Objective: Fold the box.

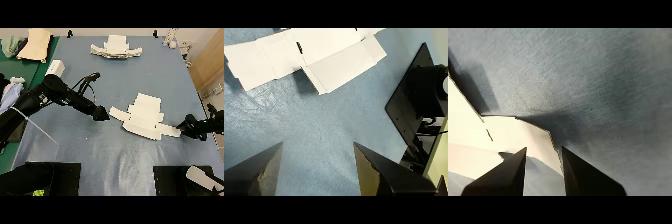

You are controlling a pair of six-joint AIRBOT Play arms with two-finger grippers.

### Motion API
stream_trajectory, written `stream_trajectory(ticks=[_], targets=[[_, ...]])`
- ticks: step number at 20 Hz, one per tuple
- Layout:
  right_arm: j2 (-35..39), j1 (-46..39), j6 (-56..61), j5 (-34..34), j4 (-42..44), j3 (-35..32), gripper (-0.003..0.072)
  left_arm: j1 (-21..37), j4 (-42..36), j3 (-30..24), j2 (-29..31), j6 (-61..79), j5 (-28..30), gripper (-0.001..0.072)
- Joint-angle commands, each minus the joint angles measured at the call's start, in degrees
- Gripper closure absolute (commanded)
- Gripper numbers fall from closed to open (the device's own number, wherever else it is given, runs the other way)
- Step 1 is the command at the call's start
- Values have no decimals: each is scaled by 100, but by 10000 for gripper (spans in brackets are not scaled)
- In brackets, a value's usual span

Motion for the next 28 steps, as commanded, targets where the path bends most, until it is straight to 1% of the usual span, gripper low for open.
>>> stream_trajectory(ticks=[1, 3, 5, 6, 7, 9, 10, 11, 13, 16, 19, 21, 24, 25, 26, 27, 28], targets=[[-28, -15, -162, 85, 103, -52, 347, -2, 2, 0, -2, 2, 2, 19], [-28, -11, -212, -7, 170, -61, 348, -2, 2, 0, -2, 2, 0, 19], [-31, 85, -420, -94, 503, -96, 348, -2, 2, 0, -2, 2, 2, 19], [-31, 170, -555, -151, 737, -109, 404, -2, 2, 0, -2, 2, 0, 20], [-28, 289, -616, -153, 901, -118, 411, -2, 2, 0, -2, 2, 0, 19], [-31, 562, -658, -120, 966, -118, 412, -2, 2, 0, -2, 2, 2, 19], [-28, 682, -658, -94, 968, -118, 472, -2, 2, 0, -2, 2, 0, 19], [-31, 787, -656, -55, 966, -118, 559, -2, 2, 0, -2, 2, 0, 20], [-28, 953, -654, 74, 966, -118, 684, -2, 2, 0, -2, 2, 0, 20], [-31, 1314, -741, 46, 1010, -118, 685, -2, 2, 0, -2, 2, 2, 19], [-35, 1923, -922, -81, 1075, -103, 685, -2, 2, 0, -2, 2, 2, 19], [-107, 2345, -966, -199, 1093, 24, 685, -2, 2, 0, -2, 2, 2, 19], [-197, 2750, -942, -35, 1110, 254, 683, -2, 2, 0, -2, 2, 2, 19], [-214, 2835, -894, 131, 1095, 319, 595, -2, 2, 0, -2, 2, 2, 19], [-221, 2879, -743, 334, 1091, 356, 414, -2, 2, 0, -2, 2, 2, 19], [-219, 2881, -544, 551, 1067, 378, 357, -2, 2, 0, -2, 2, 59, 19], [-219, 2879, -271, 723, 1012, 382, 359, -2, 2, 0, -2, 2, 197, 19]])
